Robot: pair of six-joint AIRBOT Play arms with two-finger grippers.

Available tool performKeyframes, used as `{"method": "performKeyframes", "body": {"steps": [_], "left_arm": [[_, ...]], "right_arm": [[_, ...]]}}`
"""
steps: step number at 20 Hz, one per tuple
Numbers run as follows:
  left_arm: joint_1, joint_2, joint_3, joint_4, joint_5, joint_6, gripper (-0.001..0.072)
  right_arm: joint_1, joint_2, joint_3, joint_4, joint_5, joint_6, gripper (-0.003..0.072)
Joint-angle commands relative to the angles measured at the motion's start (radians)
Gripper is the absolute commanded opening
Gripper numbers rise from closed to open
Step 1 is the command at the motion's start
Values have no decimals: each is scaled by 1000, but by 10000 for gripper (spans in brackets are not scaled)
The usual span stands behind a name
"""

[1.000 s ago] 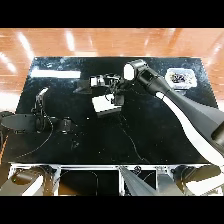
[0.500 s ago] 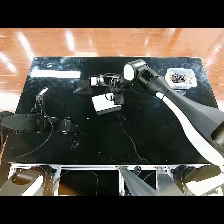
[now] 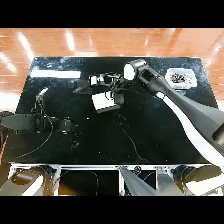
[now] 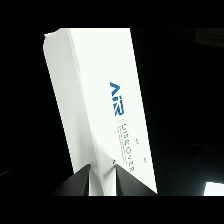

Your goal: Fold the box and place the chain.

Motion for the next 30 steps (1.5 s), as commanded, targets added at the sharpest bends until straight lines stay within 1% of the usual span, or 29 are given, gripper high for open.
{"method": "performKeyframes", "body": {"steps": [1, 5, 12, 14, 15, 16, 17, 19, 22, 23, 27, 30], "left_arm": [[1, -1, 0, 0, 0, 0, 566], [1, -1, 0, 0, 0, 0, 566], [1, -1, 0, 0, 0, 0, 566], [1, -1, 0, 0, 0, 0, 566], [1, -1, 0, 0, 0, 0, 566], [1, -1, 0, 0, 0, 0, 566], [1, -1, 0, 0, 0, 0, 566], [1, -1, 0, 0, -1, 0, 566], [1, -1, 0, -2, -8, 0, 566], [1, -1, 0, -4, -7, 0, 566], [1, -1, 0, -5, -10, 0, 566], [1, -1, 0, -6, -14, 0, 566]], "right_arm": [[-1, 18, 1, -1, -2, 0, 189], [-1, 21, 1, -8, -7, 0, 188], [-1, 20, 1, -34, -58, 0, 186], [-1, 20, 1, -34, -58, 0, 196], [-1, 20, 1, -34, -58, 0, 330], [0, 20, 1, -33, -58, 0, 544], [0, 20, 1, -30, -58, 0, 612], [-1, 20, 1, -19, -74, -30, 621], [-1, 12, 1, 70, -108, -212, 620], [-1, 4, 1, 76, -111, -241, 620], [-5, -17, 0, 75, -47, -228, 619], [-10, -19, 0, 77, -50, -228, 618]]}}
